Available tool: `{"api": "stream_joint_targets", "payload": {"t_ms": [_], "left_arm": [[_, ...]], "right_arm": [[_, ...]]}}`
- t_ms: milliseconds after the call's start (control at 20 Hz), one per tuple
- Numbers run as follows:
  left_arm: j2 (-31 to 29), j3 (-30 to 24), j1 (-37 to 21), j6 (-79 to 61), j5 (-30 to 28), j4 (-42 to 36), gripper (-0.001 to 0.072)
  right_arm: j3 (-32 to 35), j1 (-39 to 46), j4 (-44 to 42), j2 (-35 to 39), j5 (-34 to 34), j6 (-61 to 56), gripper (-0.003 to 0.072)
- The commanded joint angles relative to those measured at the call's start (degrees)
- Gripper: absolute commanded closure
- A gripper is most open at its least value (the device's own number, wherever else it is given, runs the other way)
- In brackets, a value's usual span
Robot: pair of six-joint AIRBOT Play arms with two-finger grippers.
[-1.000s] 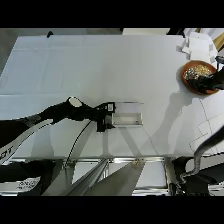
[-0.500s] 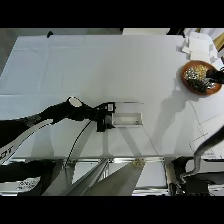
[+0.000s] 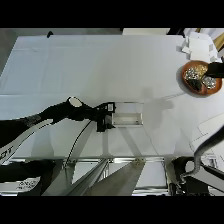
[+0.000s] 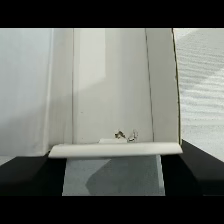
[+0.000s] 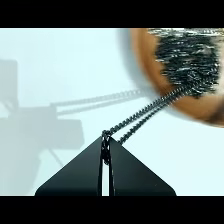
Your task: Fold the box and place the chain.
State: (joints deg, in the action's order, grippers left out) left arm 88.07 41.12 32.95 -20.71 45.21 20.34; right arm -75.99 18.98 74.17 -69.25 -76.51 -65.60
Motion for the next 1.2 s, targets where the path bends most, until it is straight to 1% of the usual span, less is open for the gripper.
{"api": "stream_joint_targets", "payload": {"t_ms": [0,150,250,350,550,700,850,1050,1150], "left_arm": [[0.0,0.0,0.0,0.0,0.0,0.0,0.0505],[0.0,0.0,0.0,0.0,0.0,0.0,0.0505],[0.0,0.0,0.0,0.0,0.0,0.0,0.0505],[0.0,0.0,0.0,0.0,0.0,0.0,0.0505],[0.0,0.0,0.0,0.0,0.0,0.0,0.0505],[0.0,0.0,0.0,0.0,0.0,0.0,0.0505],[0.0,0.0,0.0,0.0,0.0,0.0,0.0505],[0.0,0.0,0.0,0.0,0.0,0.0,0.0505],[0.0,0.0,0.0,0.0,0.0,0.0,0.0505]], "right_arm": [[4.9,-7.8,-2.7,8.5,-3.2,-0.7,0.067],[7.1,-15.5,-2.6,15.1,-5.2,-2.9,0.067],[7.2,-19.8,-2.6,18.7,-7.4,-5.0,0.067],[7.2,-23.4,-2.6,21.7,-7.8,-7.1,0.067],[7.2,-29.9,-2.6,25.7,-8.6,-9.6,0.067],[7.8,-34.9,-2.6,26.2,-8.4,-11.2,0.067],[10.6,-40.9,-2.7,26.2,-4.2,-12.7,0.067],[16.5,-49.2,-2.5,26.0,7.0,-14.1,0.0669],[19.3,-51.4,-2.4,25.0,10.6,-14.1,0.0669]]}}
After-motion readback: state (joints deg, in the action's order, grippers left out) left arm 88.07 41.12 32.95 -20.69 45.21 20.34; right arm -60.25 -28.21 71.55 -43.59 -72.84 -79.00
